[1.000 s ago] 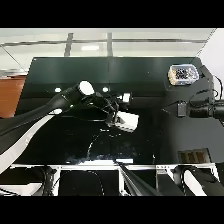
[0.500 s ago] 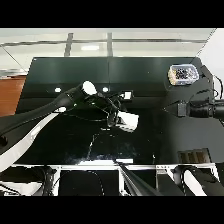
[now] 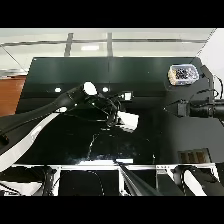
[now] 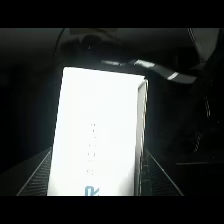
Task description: Fold the box and place the chain.
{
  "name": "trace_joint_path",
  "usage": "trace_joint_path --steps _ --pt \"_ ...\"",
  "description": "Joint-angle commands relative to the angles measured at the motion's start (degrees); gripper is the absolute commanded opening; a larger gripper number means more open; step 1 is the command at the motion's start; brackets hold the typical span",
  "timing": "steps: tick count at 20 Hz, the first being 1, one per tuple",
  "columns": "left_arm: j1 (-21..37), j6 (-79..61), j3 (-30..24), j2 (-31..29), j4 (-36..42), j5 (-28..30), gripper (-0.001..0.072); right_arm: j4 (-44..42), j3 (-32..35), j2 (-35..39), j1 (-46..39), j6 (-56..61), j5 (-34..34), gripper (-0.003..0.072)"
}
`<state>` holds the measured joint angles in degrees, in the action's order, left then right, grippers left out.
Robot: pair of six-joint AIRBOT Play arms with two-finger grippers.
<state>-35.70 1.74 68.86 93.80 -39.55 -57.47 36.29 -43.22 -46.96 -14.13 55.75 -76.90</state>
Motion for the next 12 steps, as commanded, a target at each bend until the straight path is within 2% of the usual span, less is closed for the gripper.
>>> trace_joint_path --steps 1,8,9,10,11,12 --pt "-0.2 0.0 0.07 0.04 -2.67 0.35 0.0702 0.0 0.04 0.02 -0.04 -0.02 0.0 0.0016" --pt "-2.21 -0.07 0.07 1.55 -8.7 3.37 0.0701 -0.02 0.04 0.02 -0.04 0.0 0.02 0.0016" --pt "-2.47 0.37 0.09 1.51 -9.31 4.0 0.0667 0.0 0.04 0.02 -0.04 0.0 0.02 0.0016" --pt "-2.58 3.78 0.44 1.38 -9.79 4.11 0.0525 0.0 0.04 0.02 -0.04 0.0 0.07 0.0016" --pt "-2.43 10.82 1.81 1.16 -11.45 4.24 0.0345 0.0 0.04 0.02 -0.04 0.0 0.07 0.0016" --pt "-1.77 18.58 3.61 0.76 -13.62 4.07 0.0336 0.0 0.04 0.02 -0.04 0.0 0.07 0.0016"
